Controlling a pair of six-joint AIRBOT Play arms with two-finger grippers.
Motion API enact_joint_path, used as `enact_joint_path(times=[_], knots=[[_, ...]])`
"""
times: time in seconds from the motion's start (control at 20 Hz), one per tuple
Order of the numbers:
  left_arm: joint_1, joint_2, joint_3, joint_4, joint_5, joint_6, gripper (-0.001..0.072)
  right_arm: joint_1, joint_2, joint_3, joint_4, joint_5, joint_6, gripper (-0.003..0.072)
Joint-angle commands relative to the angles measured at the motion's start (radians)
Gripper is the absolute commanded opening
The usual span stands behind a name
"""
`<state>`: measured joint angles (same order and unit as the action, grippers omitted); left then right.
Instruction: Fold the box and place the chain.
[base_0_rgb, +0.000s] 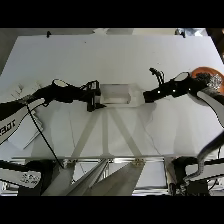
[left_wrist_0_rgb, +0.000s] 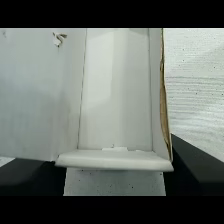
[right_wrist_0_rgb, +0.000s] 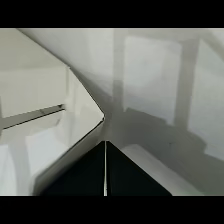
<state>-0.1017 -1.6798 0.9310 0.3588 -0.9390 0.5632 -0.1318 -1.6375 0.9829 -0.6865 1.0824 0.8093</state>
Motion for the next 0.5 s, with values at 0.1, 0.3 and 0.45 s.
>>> enact_joint_path(times=[0.1, 0.3, 0.45], knots=[[0.0, 0.0, 0.0, 0.0, 0.0, 0.001, 0.0343, 0.001, -0.009, 0.0, 0.136, 0.061, -0.086, 0.0016], [0.0, 0.0, 0.0, 0.0, 0.0, 0.001, 0.0343, 0.001, -0.008, 0.0, 0.155, 0.129, -0.111, 0.0192], [0.0, 0.0, 0.0, 0.0, 0.0, 0.001, 0.0343, 0.001, -0.008, 0.0, 0.18, 0.142, -0.142, 0.0192]])
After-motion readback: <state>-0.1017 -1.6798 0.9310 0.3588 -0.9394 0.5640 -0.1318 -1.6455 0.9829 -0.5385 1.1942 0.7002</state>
